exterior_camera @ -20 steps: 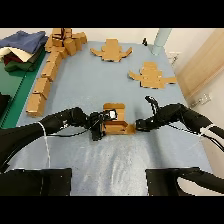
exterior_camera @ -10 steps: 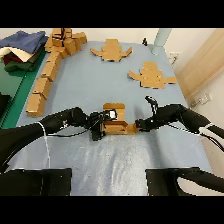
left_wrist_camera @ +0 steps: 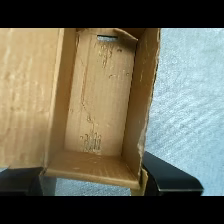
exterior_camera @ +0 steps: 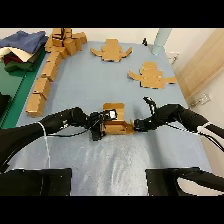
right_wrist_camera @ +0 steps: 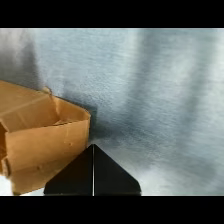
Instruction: Fold the box.
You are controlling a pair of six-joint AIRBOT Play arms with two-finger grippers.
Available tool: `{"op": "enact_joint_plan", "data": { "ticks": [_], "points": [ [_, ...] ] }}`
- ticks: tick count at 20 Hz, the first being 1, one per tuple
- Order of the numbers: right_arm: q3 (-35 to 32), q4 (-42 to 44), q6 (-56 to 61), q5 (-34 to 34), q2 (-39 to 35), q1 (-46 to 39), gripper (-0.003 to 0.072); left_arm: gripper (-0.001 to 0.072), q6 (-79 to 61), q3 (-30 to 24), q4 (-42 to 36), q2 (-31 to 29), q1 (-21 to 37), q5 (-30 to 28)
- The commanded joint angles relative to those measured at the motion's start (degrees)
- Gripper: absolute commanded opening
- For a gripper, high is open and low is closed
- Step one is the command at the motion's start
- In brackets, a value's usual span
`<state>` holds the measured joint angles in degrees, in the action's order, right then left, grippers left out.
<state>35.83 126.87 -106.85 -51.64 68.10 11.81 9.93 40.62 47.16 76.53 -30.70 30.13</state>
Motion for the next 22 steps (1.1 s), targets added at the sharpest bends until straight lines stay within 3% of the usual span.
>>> {"op": "enact_joint_plan", "data": {
  "ticks": [1, 5, 7, 9, 10, 11, 19, 22],
  "points": [
    [1.84, 0.31, -0.33, -1.60, -0.09, 0.22, 0.0003, 0.0440, -0.02, 0.00, 0.00, 0.02, -0.04, 0.00],
    [4.85, 0.72, -0.13, -3.96, -0.09, 0.22, 0.0005, 0.0440, -0.02, 0.00, 0.00, 0.02, -0.04, 0.00],
    [6.12, 1.27, -0.13, -4.98, -0.09, 0.48, 0.0071, 0.0440, -0.02, 0.00, 0.00, 0.02, -0.02, 0.00],
    [6.78, 2.16, -0.13, -5.51, -0.07, 2.01, 0.0071, 0.0440, -0.02, 0.00, 0.00, 0.02, -0.04, 0.00],
    [6.93, 2.60, -0.13, -5.57, -0.09, 2.99, 0.0167, 0.0440, -0.02, 0.00, 0.00, 0.02, -0.04, 0.00],
    [7.17, 2.62, -0.11, -5.55, -0.07, 4.02, 0.0358, 0.0440, -0.02, 0.00, 0.00, 0.02, -0.02, -0.02],
    [7.78, 1.99, 2.05, -4.22, 0.04, 5.44, 0.0365, 0.0440, -0.02, 0.00, 0.00, 0.02, -0.02, -0.02],
    [8.02, -3.32, 6.62, -4.48, 0.04, 5.44, 0.0346, 0.0440, -0.02, 0.00, 0.00, 0.02, -0.02, -0.02]
  ]
}}
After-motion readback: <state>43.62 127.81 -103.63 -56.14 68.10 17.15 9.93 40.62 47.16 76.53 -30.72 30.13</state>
